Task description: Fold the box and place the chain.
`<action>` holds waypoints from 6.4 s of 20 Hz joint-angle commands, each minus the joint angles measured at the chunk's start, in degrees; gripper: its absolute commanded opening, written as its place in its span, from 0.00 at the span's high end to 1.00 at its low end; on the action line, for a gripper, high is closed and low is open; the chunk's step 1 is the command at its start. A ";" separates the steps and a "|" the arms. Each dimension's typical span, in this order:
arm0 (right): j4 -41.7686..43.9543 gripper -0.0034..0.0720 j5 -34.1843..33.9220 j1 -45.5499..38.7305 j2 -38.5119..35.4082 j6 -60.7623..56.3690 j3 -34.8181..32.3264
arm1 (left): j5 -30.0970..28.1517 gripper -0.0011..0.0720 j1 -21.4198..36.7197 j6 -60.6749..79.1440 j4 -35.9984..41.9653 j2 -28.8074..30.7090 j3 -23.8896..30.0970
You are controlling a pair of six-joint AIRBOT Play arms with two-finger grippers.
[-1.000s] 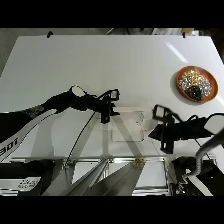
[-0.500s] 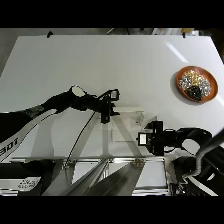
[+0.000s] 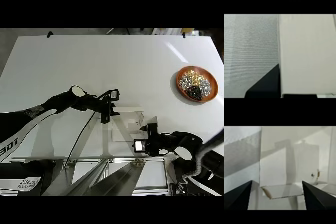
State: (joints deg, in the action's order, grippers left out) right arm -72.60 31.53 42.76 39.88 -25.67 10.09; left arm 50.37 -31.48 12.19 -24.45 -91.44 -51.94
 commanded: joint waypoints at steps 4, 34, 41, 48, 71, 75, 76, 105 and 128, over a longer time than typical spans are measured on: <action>-0.46 0.04 -4.22 0.68 0.96 0.04 0.81 | 0.00 0.97 -0.04 0.00 0.00 -0.04 0.02; 28.22 0.07 8.61 -25.64 6.75 26.32 8.11 | -0.02 0.97 -0.04 0.00 0.00 -0.04 0.02; 38.40 0.07 12.72 -32.46 8.81 38.73 8.15 | 0.00 0.97 -0.04 0.00 0.00 -0.04 0.02; 38.75 0.05 14.10 -32.54 15.80 41.22 10.51 | 0.00 0.97 -0.04 0.00 0.00 -0.04 0.02; 25.88 0.04 21.22 -32.52 13.68 25.22 13.62 | 0.02 0.97 -0.09 0.02 0.72 -0.04 0.02; 26.29 0.04 20.52 -32.52 13.68 25.24 13.62 | 0.85 0.97 -0.07 -0.22 5.77 -0.04 0.02; 26.29 0.04 20.22 -32.52 13.68 25.24 13.62 | 0.87 0.97 -0.07 -0.22 7.19 -0.04 0.02; 25.88 0.03 19.34 -32.52 17.88 31.19 13.60 | -3.21 0.97 -5.55 0.24 -7.39 2.60 0.02; 31.32 0.09 17.09 -32.46 25.92 41.38 13.60 | -3.02 0.97 -5.57 0.24 -7.39 2.60 0.02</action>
State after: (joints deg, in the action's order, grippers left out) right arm -41.36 48.75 10.26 65.49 15.33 23.68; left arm 47.35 -37.06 12.43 -31.83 -88.82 -51.94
